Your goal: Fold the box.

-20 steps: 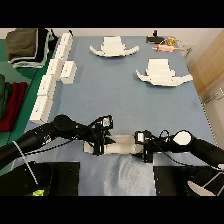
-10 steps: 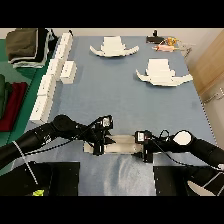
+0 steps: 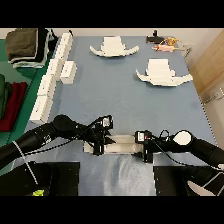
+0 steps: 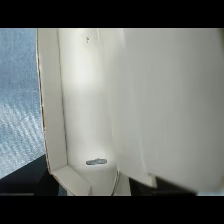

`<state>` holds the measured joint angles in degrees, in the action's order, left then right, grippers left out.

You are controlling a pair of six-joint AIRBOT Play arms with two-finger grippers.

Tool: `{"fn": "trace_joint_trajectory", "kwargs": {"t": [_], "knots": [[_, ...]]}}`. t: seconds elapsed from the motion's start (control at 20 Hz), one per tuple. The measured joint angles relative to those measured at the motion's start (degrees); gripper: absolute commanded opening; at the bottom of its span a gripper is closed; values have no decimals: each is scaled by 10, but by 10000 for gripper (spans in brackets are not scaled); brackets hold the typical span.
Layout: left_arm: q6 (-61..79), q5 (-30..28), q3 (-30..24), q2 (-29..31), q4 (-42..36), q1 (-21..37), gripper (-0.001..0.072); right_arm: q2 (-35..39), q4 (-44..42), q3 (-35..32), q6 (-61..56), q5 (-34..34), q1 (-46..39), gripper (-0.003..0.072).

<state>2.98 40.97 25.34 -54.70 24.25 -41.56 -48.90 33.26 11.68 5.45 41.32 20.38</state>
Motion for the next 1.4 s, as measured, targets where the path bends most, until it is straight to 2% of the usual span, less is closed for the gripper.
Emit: {"fn": "trace_joint_trajectory", "kwargs": {"t": [0.45,0.5,0.55,0.6,0.65,0.8,0.95,1.0,1.05,1.1,1.15,1.3,1.4], "knots": [[2,-9,1,0,-2,0,19,0,0,0,0,0,0,437],[2,-8,1,0,-2,0,199,0,0,0,0,0,0,437],[2,-15,0,-2,7,-1,554,0,-2,0,-1,11,1,436],[0,-9,-2,-2,20,0,609,0,-2,0,-1,15,2,436],[-6,-13,1,0,-3,0,609,0,-2,0,-1,14,1,437],[-28,-12,1,9,5,5,610,0,-1,0,0,8,1,436],[-105,9,1,46,55,27,609,0,0,0,0,5,1,437],[-152,29,1,66,97,39,605,0,0,0,0,4,1,437],[-207,56,1,87,139,52,519,0,0,0,0,4,1,437],[-261,80,1,107,174,64,186,0,0,0,0,3,1,436],[-318,117,1,128,212,76,13,0,0,0,0,3,1,437],[-460,217,1,173,251,95,15,0,0,0,0,2,1,437],[-541,245,1,180,218,88,16,0,0,0,0,1,1,437]]}}
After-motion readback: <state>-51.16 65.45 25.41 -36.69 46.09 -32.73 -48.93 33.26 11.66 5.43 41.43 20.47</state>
